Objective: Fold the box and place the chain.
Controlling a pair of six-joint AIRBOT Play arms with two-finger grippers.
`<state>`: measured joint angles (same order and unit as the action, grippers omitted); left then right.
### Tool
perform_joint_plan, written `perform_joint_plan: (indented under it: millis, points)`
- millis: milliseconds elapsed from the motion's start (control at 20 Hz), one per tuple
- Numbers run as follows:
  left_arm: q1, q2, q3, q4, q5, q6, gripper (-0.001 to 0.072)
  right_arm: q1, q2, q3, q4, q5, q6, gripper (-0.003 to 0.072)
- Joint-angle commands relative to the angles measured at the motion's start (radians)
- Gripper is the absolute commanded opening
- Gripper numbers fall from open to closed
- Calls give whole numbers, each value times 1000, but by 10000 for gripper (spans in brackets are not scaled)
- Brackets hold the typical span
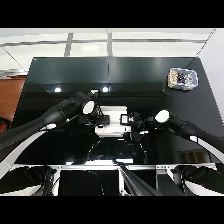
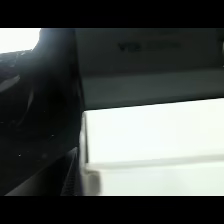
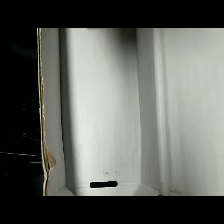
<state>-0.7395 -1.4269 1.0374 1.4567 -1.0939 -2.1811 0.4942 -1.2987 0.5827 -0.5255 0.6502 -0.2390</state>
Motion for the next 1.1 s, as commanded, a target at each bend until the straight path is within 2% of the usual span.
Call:
perform_joint_plan:
  millis: [0, 300, 350, 400, 950, 1000, 1050]
  points:
    - [-22, 0, -14, 7, 32, -26, 328, 0, 0, 1, 0, 0, 0, 131]
    - [-43, 0, -66, 20, 38, -52, 326, 0, 0, 1, 0, 0, 0, 131]
    - [-43, 0, -66, 20, 40, -52, 256, 0, 0, 1, 0, 0, 0, 131]
    - [-41, 0, -66, 21, 40, -52, 236, 0, 0, 1, 0, 0, 0, 131]
    - [-29, 0, -65, 50, 15, -79, 227, 0, 0, 1, 0, 0, 0, 131]
    - [-29, 0, -65, 49, 16, -79, 204, 0, 0, 1, 0, 0, 0, 131]
    - [-29, 0, -65, 48, 16, -78, 27, 0, 0, 1, 0, 0, 0, 132]
